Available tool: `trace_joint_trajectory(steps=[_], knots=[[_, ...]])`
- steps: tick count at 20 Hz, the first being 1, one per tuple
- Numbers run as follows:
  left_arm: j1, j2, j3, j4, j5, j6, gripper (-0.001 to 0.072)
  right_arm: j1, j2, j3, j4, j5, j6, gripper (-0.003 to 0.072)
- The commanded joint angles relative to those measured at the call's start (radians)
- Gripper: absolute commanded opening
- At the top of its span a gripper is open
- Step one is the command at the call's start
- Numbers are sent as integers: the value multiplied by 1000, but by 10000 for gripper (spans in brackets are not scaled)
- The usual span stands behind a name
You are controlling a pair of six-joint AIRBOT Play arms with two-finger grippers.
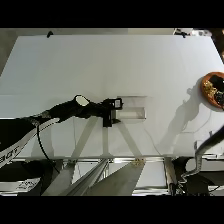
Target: Fold the box and place the chain.
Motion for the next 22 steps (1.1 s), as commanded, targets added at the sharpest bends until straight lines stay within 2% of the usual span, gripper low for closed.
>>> trace_joint_trajectory(steps=[1, 5, 7, 11, 17, 22], knots=[[0, 1, 0, 0, 0, 0, 497, 1, 101, 2, 3, 36, 0, 13], [0, 1, 0, 0, 0, 0, 497, 48, 258, 2, 6, 163, -114, 13], [0, 1, 0, 0, 0, 0, 497, 105, 344, 1, 10, 188, -132, 13], [0, 1, 0, 0, 0, 0, 497, 267, 525, 0, 63, 253, -132, 13], [0, 1, 0, 0, 0, 0, 497, 542, 772, 0, 65, 458, -118, 13], [0, 1, 0, 0, 0, 0, 497, 687, 901, -1, 108, 629, -119, 12]])
